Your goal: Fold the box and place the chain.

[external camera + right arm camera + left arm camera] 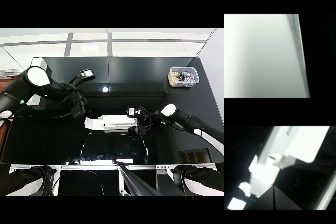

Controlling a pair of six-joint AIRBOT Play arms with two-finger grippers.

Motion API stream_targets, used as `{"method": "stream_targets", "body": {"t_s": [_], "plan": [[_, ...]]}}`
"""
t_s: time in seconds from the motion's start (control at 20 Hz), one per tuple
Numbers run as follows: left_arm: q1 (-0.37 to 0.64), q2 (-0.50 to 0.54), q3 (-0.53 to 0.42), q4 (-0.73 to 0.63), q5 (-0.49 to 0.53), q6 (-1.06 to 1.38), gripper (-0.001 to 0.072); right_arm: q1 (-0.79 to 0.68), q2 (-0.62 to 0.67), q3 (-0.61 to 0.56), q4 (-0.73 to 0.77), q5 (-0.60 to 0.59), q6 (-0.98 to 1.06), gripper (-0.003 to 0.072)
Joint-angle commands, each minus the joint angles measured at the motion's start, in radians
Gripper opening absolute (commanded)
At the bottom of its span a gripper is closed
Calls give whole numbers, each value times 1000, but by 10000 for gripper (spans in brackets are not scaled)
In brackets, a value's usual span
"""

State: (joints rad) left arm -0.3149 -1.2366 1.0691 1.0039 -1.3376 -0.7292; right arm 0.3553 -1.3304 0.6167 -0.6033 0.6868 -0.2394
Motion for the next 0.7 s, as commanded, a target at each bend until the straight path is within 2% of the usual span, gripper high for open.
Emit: {"method": "stream_targets", "body": {"t_s": [0.0, 0.15, 0.25, 0.3, 0.45, 0.55, 0.65], "plan": [[34, 22, -89, -181, -184, -190, 24, 0, 0, -1, 0, 2, 0, 177], [-72, 22, -304, -519, -4, -66, 23, 0, 0, -1, 0, 1, 0, 177], [-166, 22, -409, -662, 126, 76, 24, 0, 0, -1, 0, 1, 0, 176], [-200, 22, -432, -711, 178, 143, 23, 0, 0, -1, 0, 1, 0, 176], [-256, 22, -426, -770, 397, 232, 23, 0, 0, -1, 0, 1, 0, 177], [-255, 22, -410, -769, 551, 232, 24, 0, 0, -1, 0, 1, 0, 177], [-245, 22, -388, -760, 654, 232, 24, 0, 0, -1, 0, 1, 0, 177]]}}
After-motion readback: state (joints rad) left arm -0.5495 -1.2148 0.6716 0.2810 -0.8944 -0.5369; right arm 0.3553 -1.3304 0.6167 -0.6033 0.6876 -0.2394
